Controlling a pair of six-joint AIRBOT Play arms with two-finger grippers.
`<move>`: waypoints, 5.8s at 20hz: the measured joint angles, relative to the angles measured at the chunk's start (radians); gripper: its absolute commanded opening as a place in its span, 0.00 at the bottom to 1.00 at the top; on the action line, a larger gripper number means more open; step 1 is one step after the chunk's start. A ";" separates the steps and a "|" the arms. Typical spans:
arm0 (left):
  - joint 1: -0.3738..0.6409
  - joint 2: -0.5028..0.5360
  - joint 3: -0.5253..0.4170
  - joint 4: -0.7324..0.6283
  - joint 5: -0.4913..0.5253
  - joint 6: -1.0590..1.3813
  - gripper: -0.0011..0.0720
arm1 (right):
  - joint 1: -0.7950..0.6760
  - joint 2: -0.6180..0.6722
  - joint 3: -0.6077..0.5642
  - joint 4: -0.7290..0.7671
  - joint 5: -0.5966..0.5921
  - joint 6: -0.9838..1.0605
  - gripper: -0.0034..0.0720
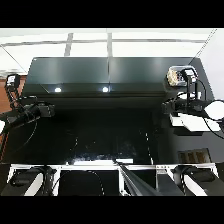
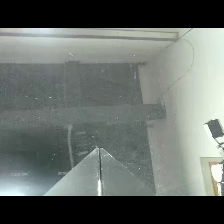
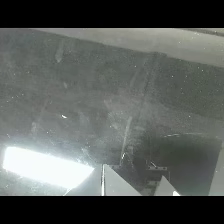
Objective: Fold the box and place the chain.
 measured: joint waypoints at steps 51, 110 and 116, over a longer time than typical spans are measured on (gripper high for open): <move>-0.003 -0.143 -0.005 -0.256 0.007 0.017 0.98 | -0.860 -0.409 0.335 0.278 0.433 -0.454 0.07; -0.477 -0.852 0.330 -0.439 -0.049 1.384 0.05 | 0.207 -0.115 -0.117 0.289 0.070 -1.135 0.98; -0.486 -0.866 0.327 -0.439 -0.033 1.409 0.05 | 0.329 -0.162 -0.182 0.288 -0.028 -1.224 0.98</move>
